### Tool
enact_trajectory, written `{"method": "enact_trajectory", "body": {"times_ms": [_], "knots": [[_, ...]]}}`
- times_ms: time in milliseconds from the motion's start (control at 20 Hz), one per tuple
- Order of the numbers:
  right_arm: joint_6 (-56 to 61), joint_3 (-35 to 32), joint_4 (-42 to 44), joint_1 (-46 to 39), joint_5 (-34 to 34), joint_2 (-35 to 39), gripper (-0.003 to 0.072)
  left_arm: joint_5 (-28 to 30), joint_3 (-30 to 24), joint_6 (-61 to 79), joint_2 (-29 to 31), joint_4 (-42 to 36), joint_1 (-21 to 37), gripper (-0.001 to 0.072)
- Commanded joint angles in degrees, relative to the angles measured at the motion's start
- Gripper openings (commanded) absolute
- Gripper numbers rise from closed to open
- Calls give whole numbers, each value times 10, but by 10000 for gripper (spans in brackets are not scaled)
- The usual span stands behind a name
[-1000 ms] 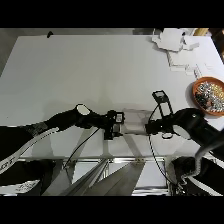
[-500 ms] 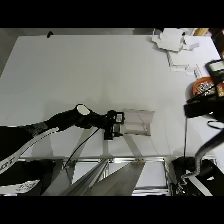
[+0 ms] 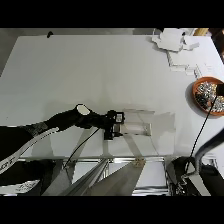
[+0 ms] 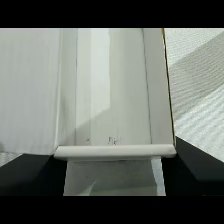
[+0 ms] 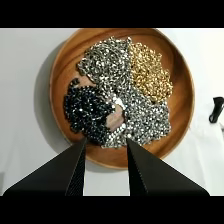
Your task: Fold the box and place the chain.
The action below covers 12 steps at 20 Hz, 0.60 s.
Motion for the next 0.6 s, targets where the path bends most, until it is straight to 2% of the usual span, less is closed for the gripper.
{"method": "enact_trajectory", "body": {"times_ms": [0, 250, 550], "knots": [[-10, 1, 13, -66, -57, -90, 250, 0, 0, 0, 0, 0, 0, 218], [-10, 1, 12, -97, -79, -181, 250, 0, 0, 0, 0, 0, 0, 218], [-11, 1, 3, -97, -113, -235, 249, 0, 0, 0, 0, 0, 0, 218]]}}
